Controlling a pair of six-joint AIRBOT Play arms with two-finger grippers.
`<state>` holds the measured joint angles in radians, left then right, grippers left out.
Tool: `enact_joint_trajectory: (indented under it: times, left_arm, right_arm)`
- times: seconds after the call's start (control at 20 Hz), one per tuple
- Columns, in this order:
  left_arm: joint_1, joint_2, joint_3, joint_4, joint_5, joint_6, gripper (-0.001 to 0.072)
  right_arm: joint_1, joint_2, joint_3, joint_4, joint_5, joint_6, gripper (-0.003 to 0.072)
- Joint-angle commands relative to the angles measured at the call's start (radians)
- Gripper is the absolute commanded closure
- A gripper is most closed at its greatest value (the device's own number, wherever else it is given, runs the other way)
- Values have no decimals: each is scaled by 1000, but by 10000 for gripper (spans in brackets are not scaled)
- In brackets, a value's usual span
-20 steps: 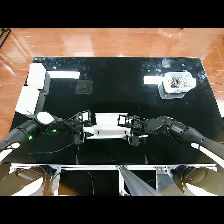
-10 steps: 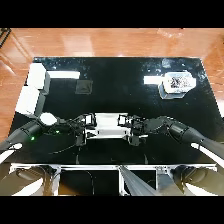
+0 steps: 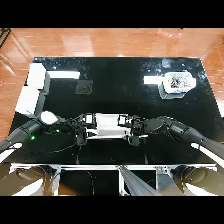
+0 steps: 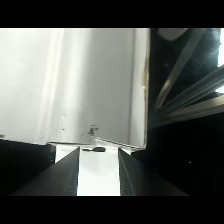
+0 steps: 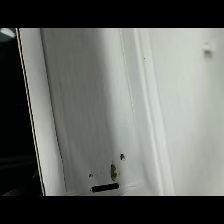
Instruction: Fold the box and place the chain.
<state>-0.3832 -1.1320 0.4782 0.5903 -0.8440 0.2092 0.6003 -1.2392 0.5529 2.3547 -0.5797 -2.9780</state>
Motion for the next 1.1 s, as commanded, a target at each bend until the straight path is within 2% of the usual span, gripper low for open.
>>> enact_joint_trajectory:
  times: [0.0, 0.3, 1.05]
  left_arm:
    - [-2, 0, 1, -5, -16, 1, 469]
    - [-2, 0, 1, -6, 61, 1, 470]
    - [-92, -20, 1, -42, 105, 0, 467]
  right_arm:
    - [0, 0, 0, 1, 0, 1, 664]
    - [0, -1, 0, 1, 0, 1, 664]
    - [0, 0, 0, 1, 0, 1, 664]
